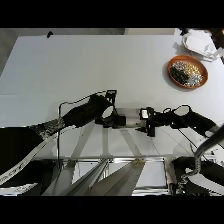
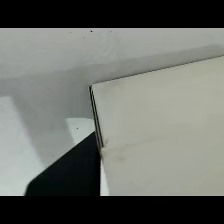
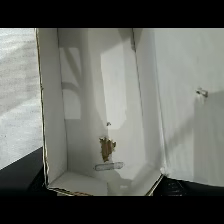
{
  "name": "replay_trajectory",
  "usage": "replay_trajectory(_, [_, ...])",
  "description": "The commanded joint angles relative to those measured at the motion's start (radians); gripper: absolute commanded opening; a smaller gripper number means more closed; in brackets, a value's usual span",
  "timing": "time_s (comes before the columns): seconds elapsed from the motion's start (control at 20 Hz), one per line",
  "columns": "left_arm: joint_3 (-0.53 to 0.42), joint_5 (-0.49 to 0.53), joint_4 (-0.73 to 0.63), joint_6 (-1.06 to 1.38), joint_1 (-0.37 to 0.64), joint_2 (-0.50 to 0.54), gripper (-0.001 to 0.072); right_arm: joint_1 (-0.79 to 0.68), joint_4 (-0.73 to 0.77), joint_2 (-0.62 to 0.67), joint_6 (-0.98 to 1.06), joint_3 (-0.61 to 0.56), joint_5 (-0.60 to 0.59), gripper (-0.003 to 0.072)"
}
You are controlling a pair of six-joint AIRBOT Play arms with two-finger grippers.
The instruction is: Fold the box and place the chain.
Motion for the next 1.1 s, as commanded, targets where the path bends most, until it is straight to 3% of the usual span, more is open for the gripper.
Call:
replay_trajectory(0.0, [0.004, -0.014, -0.001, 0.014, -0.003, 0.001, 0.0008, 0.001, 0.002, -0.001, 0.002, -0.001, -0.002, 0.0459])
replay_trajectory(0.3, [0.004, -0.012, 0.004, -0.015, -0.013, 0.0, 0.0025, 0.001, 0.002, -0.001, 0.002, -0.001, -0.002, 0.0459])
replay_trajectory(0.4, [0.004, -0.007, 0.004, -0.015, -0.016, 0.0, 0.0148, 0.001, 0.002, -0.001, 0.002, -0.001, -0.002, 0.0459])
replay_trajectory(0.45, [0.004, -0.001, 0.004, -0.024, -0.018, -0.001, 0.0158, 0.001, 0.002, -0.001, 0.002, -0.001, -0.002, 0.0459])
replay_trajectory(0.6, [0.004, 0.028, 0.005, -0.054, -0.018, -0.002, 0.0149, 0.001, 0.002, -0.001, 0.002, -0.001, -0.002, 0.0459])
replay_trajectory(0.75, [0.004, 0.039, 0.013, -0.076, -0.018, -0.003, 0.0015, 0.001, 0.002, -0.001, 0.002, -0.001, -0.002, 0.0459])
replay_trajectory(0.95, [0.004, 0.038, 0.008, -0.105, -0.025, -0.021, 0.0015, 0.001, 0.002, -0.001, 0.002, -0.001, -0.002, 0.0459])
replay_trajectory(1.0, [0.004, 0.038, 0.008, -0.104, -0.03, -0.025, 0.0029, 0.001, 0.002, -0.001, 0.002, -0.001, -0.002, 0.0459])
replay_trajectory(1.05, [0.004, 0.039, 0.008, -0.104, -0.031, -0.026, 0.0094, 0.001, 0.002, -0.001, 0.002, -0.001, -0.002, 0.0459])
